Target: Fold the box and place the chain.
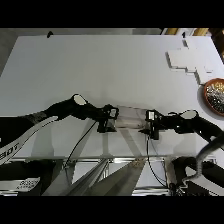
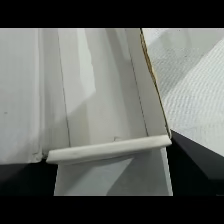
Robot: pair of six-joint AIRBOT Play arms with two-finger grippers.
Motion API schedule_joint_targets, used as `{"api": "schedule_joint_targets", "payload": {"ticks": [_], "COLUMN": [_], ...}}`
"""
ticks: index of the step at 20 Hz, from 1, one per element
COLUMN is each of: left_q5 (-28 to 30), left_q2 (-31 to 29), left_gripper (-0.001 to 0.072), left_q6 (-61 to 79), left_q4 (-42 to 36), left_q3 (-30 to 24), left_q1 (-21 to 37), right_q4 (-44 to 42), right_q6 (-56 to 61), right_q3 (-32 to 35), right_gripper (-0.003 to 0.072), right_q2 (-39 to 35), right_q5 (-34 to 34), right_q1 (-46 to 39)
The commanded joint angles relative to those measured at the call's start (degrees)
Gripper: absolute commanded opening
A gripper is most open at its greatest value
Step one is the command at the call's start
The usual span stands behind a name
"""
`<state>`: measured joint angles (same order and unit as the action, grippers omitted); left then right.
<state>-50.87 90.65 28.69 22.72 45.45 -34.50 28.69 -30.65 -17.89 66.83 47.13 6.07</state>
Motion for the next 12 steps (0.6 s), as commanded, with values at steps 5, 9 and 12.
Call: {"api": "schedule_joint_targets", "payload": {"ticks": [5,9,12], "left_q5": [0.07,0.07,-0.11], "left_q2": [0.24,0.22,0.24], "left_gripper": [0.0076,0.0034,0.0034], "left_q6": [-0.61,-4.28,-7.13], "left_q4": [-0.09,0.02,0.02], "left_q3": [0.04,0.04,0.04], "left_q1": [-0.24,-0.22,-0.22], "right_q4": [-0.04,-0.04,-0.04], "right_q6": [0.15,0.15,0.15], "right_q3": [-0.02,-0.02,-0.02], "right_gripper": [0.0407,0.0407,0.0407], "right_q2": [-0.02,-0.02,-0.04], "right_q5": [0.02,0.02,0.02], "right_q1": [0.0,0.0,0.0]}}
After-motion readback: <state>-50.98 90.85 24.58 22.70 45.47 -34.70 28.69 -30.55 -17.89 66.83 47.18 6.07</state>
